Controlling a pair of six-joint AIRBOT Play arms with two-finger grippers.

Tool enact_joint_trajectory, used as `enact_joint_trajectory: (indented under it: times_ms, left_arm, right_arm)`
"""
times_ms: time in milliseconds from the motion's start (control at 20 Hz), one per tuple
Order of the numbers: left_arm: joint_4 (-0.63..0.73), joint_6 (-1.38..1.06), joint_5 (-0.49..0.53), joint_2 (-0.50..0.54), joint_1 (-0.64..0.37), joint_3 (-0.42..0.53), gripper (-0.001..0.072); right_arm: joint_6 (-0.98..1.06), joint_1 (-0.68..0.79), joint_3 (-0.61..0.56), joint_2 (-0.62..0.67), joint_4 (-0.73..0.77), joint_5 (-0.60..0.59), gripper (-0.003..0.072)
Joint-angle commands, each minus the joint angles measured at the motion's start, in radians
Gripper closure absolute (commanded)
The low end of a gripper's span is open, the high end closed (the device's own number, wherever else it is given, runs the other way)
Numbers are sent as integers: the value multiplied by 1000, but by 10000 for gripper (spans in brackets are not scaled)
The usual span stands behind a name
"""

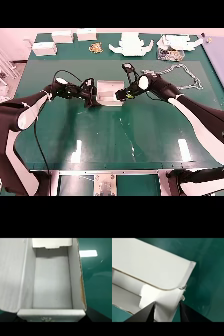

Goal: Fold the box and place the chain.

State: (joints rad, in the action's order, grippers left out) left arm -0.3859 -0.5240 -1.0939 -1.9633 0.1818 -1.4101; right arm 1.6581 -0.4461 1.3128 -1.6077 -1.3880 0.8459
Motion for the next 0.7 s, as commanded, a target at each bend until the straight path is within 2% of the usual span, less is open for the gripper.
enact_joint_trajectory:
  times_ms: [0, 450, 650]
  left_arm:
    - [1, 0, -4, 1, -1, 0, 87]
    - [1, 0, -7, 1, -1, 0, 87]
    - [1, 0, -7, 1, -1, 0, 87]
  right_arm:
    - [92, -15, 1, -11, -68, -8, 317]
    - [123, -15, 37, -69, -94, -5, 317]
    - [123, -15, 108, -94, -94, 86, 318]
